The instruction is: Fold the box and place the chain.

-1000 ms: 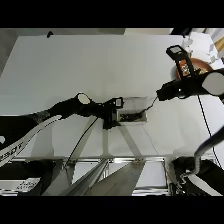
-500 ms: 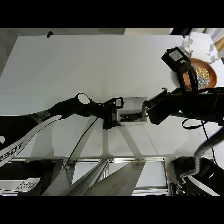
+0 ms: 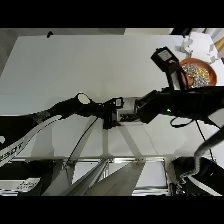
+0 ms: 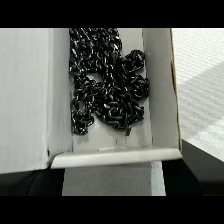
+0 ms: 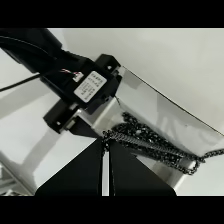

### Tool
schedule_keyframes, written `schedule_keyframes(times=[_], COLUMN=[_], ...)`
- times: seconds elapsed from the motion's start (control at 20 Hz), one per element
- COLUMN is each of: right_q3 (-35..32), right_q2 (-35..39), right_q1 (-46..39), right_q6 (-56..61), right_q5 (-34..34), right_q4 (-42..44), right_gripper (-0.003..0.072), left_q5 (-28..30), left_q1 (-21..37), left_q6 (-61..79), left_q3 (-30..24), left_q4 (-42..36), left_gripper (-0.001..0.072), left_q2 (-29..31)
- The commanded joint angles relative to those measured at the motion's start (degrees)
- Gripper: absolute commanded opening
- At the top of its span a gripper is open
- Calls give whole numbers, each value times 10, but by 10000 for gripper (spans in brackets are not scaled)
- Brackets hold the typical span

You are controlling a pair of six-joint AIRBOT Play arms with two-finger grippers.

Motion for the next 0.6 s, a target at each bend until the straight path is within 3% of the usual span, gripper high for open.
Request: schedule_keyframes(times=[0.0, 0.35, 0.45, 0.55], right_q3=[-1, -59, -81, -86], right_q2=[-63, -173, -182, -183], right_q1=[2, 2, 2, 1], right_q6=[-13, -32, -32, -35], right_q5=[-4, -27, -43, -53], right_q4=[-9, -10, -10, -10], right_gripper=[14, 29, 211, 276], left_q5=[0, 0, 0, 0], left_q1=[0, 0, 0, 0], left_q6=[0, 0, 0, 0], left_q3=[0, 0, 0, 0], left_q4=[0, 0, 0, 0], left_gripper=[207, 207, 207, 207], left_q2=[0, 0, 0, 0])
